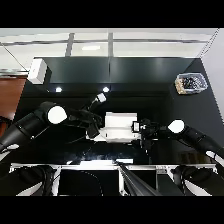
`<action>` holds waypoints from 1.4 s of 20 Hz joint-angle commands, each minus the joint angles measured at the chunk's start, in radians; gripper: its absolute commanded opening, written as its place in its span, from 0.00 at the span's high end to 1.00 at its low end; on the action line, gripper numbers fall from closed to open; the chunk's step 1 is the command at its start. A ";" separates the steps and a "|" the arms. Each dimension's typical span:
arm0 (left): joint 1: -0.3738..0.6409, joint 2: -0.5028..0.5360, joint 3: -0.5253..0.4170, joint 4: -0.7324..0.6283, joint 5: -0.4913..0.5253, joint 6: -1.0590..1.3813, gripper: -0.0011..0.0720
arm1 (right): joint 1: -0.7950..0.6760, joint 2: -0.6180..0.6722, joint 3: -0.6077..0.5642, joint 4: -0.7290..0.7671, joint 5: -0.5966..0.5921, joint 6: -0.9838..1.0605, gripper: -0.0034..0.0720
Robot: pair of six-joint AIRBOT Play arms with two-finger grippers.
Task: Fold the box and place the chain.
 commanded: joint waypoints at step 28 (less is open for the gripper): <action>0.007 -0.175 -0.020 -0.267 -0.066 0.641 0.61 | 0.000 -0.001 0.000 0.000 0.042 0.000 0.70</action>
